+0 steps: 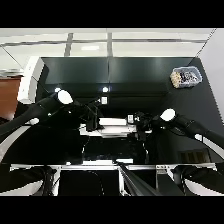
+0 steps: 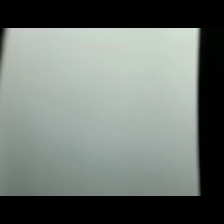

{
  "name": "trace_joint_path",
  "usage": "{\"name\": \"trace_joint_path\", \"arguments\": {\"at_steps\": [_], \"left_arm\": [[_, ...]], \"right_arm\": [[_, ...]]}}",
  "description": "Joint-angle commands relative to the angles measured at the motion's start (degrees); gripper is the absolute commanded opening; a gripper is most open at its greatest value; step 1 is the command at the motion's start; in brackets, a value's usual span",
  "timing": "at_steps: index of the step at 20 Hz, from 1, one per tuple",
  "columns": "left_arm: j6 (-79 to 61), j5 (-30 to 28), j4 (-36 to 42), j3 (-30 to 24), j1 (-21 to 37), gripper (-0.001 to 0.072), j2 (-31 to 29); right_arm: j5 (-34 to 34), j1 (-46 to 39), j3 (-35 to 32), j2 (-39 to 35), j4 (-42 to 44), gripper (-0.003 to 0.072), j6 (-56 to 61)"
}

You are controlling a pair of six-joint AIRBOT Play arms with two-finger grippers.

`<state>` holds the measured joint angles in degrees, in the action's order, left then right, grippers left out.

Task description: Fold the box and place the chain.

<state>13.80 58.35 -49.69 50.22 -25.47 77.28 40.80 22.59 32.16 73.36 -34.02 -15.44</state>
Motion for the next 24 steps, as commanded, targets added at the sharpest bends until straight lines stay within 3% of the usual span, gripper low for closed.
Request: {"name": "trace_joint_path", "arguments": {"at_steps": [1,2,3,4,6,7,10,12,14,16,19,24], "left_arm": [[20.3,7.3,-16.3,0.7,2.0,0.0568,-5.8],[25.7,11.3,-19.3,0.7,2.8,0.0414,-7.4],[29.6,15.1,-17.9,0.7,3.9,0.013,-8.4],[30.3,20.0,-12.5,0.5,5.2,0.0025,-8.5],[30.1,24.2,-0.3,-2.0,5.3,0.0024,-7.3],[29.6,22.3,4.5,-4.1,4.1,0.0024,-6.9],[19.8,7.1,23.0,-9.5,-0.1,0.0024,-6.6],[15.5,-4.7,31.2,-9.8,-0.6,0.0024,-6.6],[14.5,-17.5,32.3,-9.7,-0.6,0.0024,-6.6],[14.6,-25.4,29.6,-9.7,-0.6,0.0024,-5.4],[15.1,-25.9,27.8,-9.7,-0.6,0.0024,-1.8],[15.1,-16.0,27.8,-9.7,-0.6,0.0023,3.2]], "right_arm": [[0.1,0.0,0.0,0.0,-0.1,0.0477,0.0],[0.1,0.0,0.0,0.0,-0.1,0.0477,0.0],[0.1,0.0,0.0,0.0,-0.1,0.0477,0.0],[0.1,0.0,0.0,0.0,-0.1,0.0474,0.0],[0.1,0.0,0.0,0.0,-0.1,0.0293,0.0],[0.1,0.0,0.0,0.0,-0.1,0.0232,0.0],[0.1,0.0,0.0,0.0,-0.1,0.0231,0.0],[0.1,0.0,0.0,0.0,-0.1,0.0231,0.0],[0.1,0.0,0.0,0.0,-0.1,0.0231,0.0],[0.1,0.0,0.0,0.0,-0.1,0.0231,0.0],[0.1,0.0,0.0,0.0,-0.1,0.0231,0.0],[0.1,0.0,0.0,0.0,-0.1,0.0231,0.0]]}}
